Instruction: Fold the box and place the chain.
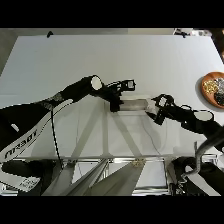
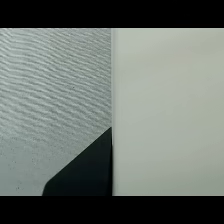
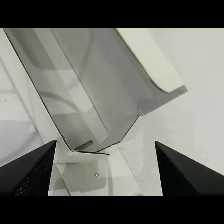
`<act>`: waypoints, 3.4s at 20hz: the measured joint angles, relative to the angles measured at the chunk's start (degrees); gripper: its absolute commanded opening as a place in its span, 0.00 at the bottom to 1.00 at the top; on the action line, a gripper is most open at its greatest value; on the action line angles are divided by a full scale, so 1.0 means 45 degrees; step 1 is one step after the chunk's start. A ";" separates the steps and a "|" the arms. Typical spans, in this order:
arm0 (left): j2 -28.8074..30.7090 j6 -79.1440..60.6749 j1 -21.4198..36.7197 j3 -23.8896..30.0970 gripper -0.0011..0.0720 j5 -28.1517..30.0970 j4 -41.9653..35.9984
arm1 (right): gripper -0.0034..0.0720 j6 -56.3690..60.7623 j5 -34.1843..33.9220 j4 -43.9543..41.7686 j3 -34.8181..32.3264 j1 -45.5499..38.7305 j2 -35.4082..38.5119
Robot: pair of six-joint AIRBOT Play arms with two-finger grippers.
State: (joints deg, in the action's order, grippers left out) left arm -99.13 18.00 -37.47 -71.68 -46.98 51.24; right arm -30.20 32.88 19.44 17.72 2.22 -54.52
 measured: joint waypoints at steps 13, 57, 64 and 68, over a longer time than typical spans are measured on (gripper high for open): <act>0.0000 0.0005 0.0000 0.0000 0.03 0.0000 0.0000 | 0.97 -0.1263 0.1137 -0.0068 0.0631 -0.0063 -0.1375; 0.0005 -0.0010 -0.0005 0.0000 0.03 -0.0058 0.0039 | 0.96 -0.1273 0.3186 0.1059 0.2783 -0.0073 -0.4235; 0.0005 -0.0034 -0.0005 -0.0005 0.03 -0.0063 0.0039 | 0.96 0.0355 0.4129 0.2089 0.2803 0.0087 -0.4231; -0.0005 -0.0024 -0.0024 0.0000 0.03 -0.0019 -0.0015 | 0.96 0.0714 0.4716 0.2404 0.2778 0.0121 -0.4235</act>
State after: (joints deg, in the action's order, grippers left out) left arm -99.15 17.89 -37.58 -71.68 -47.07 51.18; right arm -26.98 54.11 30.26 30.22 2.76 -73.58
